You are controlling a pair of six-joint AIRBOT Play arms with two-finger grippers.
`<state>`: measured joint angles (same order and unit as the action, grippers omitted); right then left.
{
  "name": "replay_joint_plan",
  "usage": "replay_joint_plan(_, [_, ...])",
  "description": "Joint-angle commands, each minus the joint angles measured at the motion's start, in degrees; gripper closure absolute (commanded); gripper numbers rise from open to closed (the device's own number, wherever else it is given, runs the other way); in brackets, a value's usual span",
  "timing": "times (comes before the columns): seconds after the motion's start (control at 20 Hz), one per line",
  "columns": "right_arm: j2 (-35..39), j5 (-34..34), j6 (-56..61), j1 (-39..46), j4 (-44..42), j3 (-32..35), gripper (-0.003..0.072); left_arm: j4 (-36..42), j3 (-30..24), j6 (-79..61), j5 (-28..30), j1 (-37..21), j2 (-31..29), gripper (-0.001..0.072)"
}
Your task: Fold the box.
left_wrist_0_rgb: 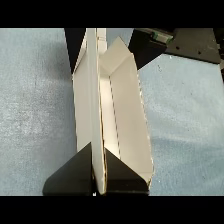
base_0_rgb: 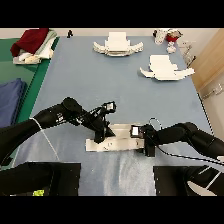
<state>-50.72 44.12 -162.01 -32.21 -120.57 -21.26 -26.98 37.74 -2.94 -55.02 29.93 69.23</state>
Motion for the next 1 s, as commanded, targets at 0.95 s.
replay_joint_plan(0.95, [0.04,1.4,-0.02,-0.07,-1.29,0.55,0.0202,-0.02,0.0,-0.02,-0.02,0.0,0.02,0.0696])
